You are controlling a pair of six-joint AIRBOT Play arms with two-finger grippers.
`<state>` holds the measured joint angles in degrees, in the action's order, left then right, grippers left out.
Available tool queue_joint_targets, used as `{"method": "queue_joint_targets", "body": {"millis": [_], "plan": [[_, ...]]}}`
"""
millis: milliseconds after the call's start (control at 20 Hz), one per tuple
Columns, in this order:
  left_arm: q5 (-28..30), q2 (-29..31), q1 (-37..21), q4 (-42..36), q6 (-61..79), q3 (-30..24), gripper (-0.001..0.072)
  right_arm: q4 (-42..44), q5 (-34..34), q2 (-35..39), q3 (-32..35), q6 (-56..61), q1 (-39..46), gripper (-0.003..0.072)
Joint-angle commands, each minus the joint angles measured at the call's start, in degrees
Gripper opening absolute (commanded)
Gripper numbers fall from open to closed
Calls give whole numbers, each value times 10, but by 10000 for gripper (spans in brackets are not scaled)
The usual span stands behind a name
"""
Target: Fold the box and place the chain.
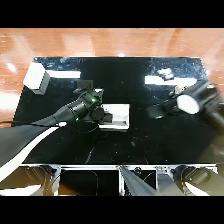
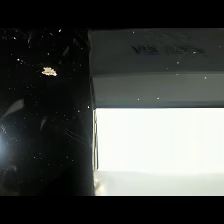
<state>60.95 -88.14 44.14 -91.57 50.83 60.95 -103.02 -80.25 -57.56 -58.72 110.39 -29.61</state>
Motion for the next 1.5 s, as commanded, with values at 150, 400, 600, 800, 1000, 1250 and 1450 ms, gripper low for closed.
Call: {"method": "queue_joint_targets", "body": {"millis": [150,400,600,800,1000,1250,1450], "plan": [[3,0,0,0,0,0,22,72,127,16,13,-89,313,457],[2,0,0,-5,0,0,22,110,171,-92,-26,-126,434,455],[2,0,0,-11,0,0,22,113,169,-201,-106,-127,451,454],[2,0,0,-15,0,0,22,122,127,-289,-195,-127,452,454],[3,0,0,-6,0,0,21,122,125,-325,-219,-89,453,454],[-3,-1,0,-6,0,0,22,183,113,-349,-219,-64,475,454],[-2,-1,0,-8,0,0,22,209,118,-362,-219,-68,496,454]]}}
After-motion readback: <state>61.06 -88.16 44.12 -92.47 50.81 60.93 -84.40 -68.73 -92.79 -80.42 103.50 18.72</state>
